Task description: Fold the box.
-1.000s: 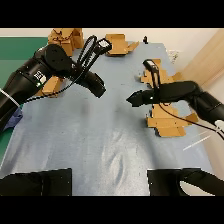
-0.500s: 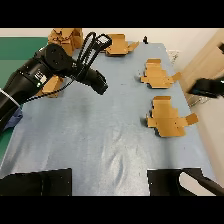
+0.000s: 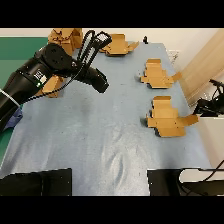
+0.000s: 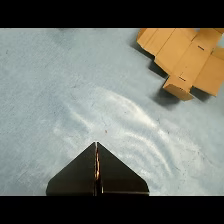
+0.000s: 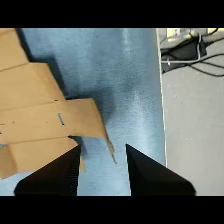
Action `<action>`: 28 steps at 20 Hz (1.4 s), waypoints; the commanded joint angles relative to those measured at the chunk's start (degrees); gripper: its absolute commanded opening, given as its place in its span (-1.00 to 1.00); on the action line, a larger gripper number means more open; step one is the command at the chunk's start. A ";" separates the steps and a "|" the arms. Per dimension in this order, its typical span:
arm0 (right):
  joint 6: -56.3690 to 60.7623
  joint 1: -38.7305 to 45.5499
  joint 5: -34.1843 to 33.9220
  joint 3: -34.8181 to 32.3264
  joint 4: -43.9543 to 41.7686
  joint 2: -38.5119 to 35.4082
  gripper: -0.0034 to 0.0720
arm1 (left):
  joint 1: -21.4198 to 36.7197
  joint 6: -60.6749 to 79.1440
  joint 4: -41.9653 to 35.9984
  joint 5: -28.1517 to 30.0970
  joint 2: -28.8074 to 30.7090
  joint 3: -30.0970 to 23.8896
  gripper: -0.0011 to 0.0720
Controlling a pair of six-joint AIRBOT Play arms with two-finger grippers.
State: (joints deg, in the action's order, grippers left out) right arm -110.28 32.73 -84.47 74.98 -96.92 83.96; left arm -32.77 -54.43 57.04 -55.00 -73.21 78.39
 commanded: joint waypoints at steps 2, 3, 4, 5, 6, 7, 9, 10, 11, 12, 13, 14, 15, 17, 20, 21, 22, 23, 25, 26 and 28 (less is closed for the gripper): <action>-1.53 0.37 1.99 0.07 2.62 5.22 0.18 | 0.02 -0.48 0.07 0.13 0.00 0.04 -0.92; -1.49 0.28 0.85 0.04 1.57 6.16 -0.09 | 0.02 -0.48 0.61 -0.02 0.00 0.04 -0.92; -1.51 0.15 -1.22 0.04 -0.02 7.15 -0.47 | 0.02 -0.48 1.31 -0.20 0.02 0.04 -0.92; -1.44 0.11 -3.58 0.04 -2.12 7.98 -0.89 | 0.02 -0.52 1.51 -0.50 0.02 0.04 -0.92; -1.31 -0.04 -4.76 0.07 -5.03 8.09 -0.89 | 0.20 -0.74 1.49 -0.79 0.04 0.04 -0.92; -1.31 -0.72 -4.87 0.07 -8.37 7.23 -0.89 | 0.48 -1.44 1.27 -1.20 0.15 0.04 -0.92; -0.94 -4.13 -5.18 0.07 -14.25 2.95 -0.89 | 2.60 -3.21 1.25 -2.78 0.87 0.04 -0.92; 0.11 -6.58 -5.27 0.04 -17.70 -0.11 -0.89 | 4.28 -3.87 1.25 -4.52 1.36 0.04 -0.92; 0.81 -9.66 -4.90 -0.35 -22.84 -3.69 -0.89 | 6.84 -4.39 1.22 -7.39 1.92 0.04 -0.92; 0.87 -13.00 -4.37 -1.09 -27.30 -6.88 -0.89 | 9.64 -4.68 1.22 -10.40 2.29 0.04 -0.92; 2.19 -17.29 -3.34 -2.23 -30.23 -9.88 -0.89 | 13.18 -4.79 0.94 -13.29 2.60 0.02 -0.92; 3.63 -22.03 -1.31 -3.98 -31.47 -12.22 -0.89 | 17.22 -4.70 0.00 -15.34 2.69 0.02 -0.92; 5.35 -26.56 1.22 -6.23 -32.92 -13.84 -0.89 | 21.14 -3.87 -1.46 -16.44 2.71 -0.15 -0.91; 5.92 -35.89 8.66 -11.58 -37.09 -16.17 -0.89 | 29.97 -1.99 -7.06 -17.62 2.75 -1.95 0.09; 8.50 -47.01 21.31 -18.49 -37.46 -17.18 -0.89 | 40.57 2.12 -13.88 -17.64 2.69 -8.07 0.46; 8.50 -49.42 26.03 -21.35 -37.42 -17.03 -0.89 | 42.60 4.61 -16.33 -17.79 2.47 -10.75 0.46; 8.26 -51.21 31.12 -24.11 -37.35 -16.83 -0.89 | 43.76 7.82 -18.82 -18.08 2.19 -13.66 0.46; 6.32 -52.72 36.24 -26.71 -36.79 -16.48 -0.89 | 43.82 10.86 -20.63 -18.03 1.77 -16.55 0.46; 3.80 -54.58 43.56 -29.73 -36.76 -15.47 -0.89 | 42.03 18.12 -26.67 -17.31 -0.66 -21.77 0.46; 2.54 -55.10 45.05 -30.08 -36.61 -14.80 -0.89 | 40.61 21.79 -30.56 -17.07 -2.73 -23.56 0.46; 1.46 -55.34 45.40 -30.08 -36.59 -13.99 -0.89 | 37.31 28.46 -35.87 -17.03 -7.76 -24.35 0.46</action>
